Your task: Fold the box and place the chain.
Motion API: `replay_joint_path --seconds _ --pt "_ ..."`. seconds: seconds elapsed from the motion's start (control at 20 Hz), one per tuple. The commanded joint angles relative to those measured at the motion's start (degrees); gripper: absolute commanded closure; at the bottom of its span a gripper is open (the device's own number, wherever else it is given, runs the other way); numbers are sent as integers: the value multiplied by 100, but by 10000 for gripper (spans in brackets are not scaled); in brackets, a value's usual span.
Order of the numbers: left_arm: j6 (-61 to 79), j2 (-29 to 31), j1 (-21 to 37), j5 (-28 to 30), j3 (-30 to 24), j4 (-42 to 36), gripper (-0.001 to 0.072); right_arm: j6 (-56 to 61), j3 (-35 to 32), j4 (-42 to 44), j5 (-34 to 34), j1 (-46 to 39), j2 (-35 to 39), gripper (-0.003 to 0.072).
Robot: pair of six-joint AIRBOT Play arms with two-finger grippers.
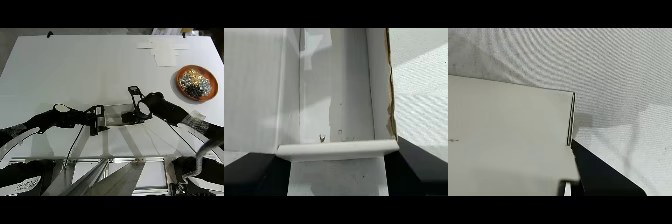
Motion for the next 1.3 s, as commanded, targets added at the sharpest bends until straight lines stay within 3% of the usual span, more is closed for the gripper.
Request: replay_joint_path --seconds 0.0,0.15,0.3,0.45,0.5,0.55,0.6,0.65,0.9,0.95,1.25 --pt "0 0 -4 4 4 -2 642 4 7 -46 -107 7 -42 520" --pt "0 0 -2 4 4 -2 642 4 7 -122 -111 4 -57 532" --pt "0 0 -2 4 4 -2 642 -7 7 -155 -111 7 -57 651" --pt "0 0 -2 4 4 -2 642 -39 7 -155 -109 7 -57 667" --pt "0 0 -2 4 4 -2 642 -42 7 -157 -122 4 -57 665" --pt "0 0 -2 4 4 -2 642 -42 7 -155 -175 7 -57 598" --pt "0 0 -2 4 4 -2 642 -42 7 -153 -229 7 -50 440" --pt "0 0 -2 4 4 -2 642 -42 7 -153 -236 7 -35 424" --pt "0 0 -2 4 4 -2 642 -15 186 -315 -247 -26 70 452" --pt "0 0 -2 4 4 -2 642 -17 236 -382 -216 -24 70 502" --pt "0 0 -2 7 4 -2 642 -17 245 -466 142 -20 -203 506"
